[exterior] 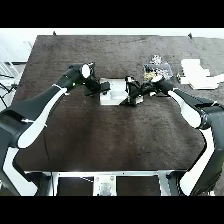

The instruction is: Fold the box and place the chain.

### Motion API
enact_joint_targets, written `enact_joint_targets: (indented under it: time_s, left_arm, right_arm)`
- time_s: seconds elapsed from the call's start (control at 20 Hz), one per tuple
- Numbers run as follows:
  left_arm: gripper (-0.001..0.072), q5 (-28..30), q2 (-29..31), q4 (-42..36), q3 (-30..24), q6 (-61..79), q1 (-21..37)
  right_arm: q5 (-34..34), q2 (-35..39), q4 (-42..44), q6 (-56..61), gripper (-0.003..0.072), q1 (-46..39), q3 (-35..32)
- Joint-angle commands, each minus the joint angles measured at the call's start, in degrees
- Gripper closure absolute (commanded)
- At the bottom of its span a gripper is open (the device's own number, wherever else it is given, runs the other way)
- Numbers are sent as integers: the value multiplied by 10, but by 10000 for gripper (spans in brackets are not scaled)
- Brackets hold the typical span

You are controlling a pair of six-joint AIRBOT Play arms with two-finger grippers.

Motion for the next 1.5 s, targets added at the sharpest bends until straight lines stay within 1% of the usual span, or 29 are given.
enact_joint_targets:
  time_s: [0.0, 0.1, 0.2, 0.35, 0.45, 0.6, 1.05, 1.2, 1.25, 1.35, 1.4, 1.45]
  left_arm:
    - [288, -18, -16, 15, 16, -9, 0]
    - [288, -55, -43, 18, 59, -7, -4]
    - [288, -80, -63, 50, 105, -9, -12]
    - [288, -124, -84, 67, 146, -16, -16]
    - [288, -145, -93, 70, 157, -25, -16]
    - [288, -161, -98, 78, 159, -35, -16]
    - [289, -173, -99, 118, 159, -50, -16]
    - [290, -173, -102, 119, 160, -49, -17]
    - [290, -192, -112, 124, 176, -49, -18]
    - [290, -241, -144, 142, 231, -41, -27]
    - [290, -244, -149, 146, 241, -41, -30]
    - [290, -236, -149, 148, 240, -41, -33]
  right_arm:
    - [0, 0, 0, 0, 103, 0, 0]
    - [0, 0, 0, 0, 103, 0, 0]
    - [0, 0, 0, 0, 103, 1, 0]
    - [0, 0, 0, 0, 103, 0, 0]
    - [0, 0, 0, 0, 103, 0, 0]
    - [0, 0, 0, 0, 103, 0, 0]
    - [0, 0, 0, 0, 103, 0, 0]
    - [0, 0, 0, 0, 102, 0, 0]
    - [0, 0, 0, 0, 103, 0, 0]
    - [0, 0, 0, 0, 103, 0, 0]
    - [0, 0, 0, 0, 103, 0, 0]
    - [0, 0, 0, 0, 103, 0, 0]
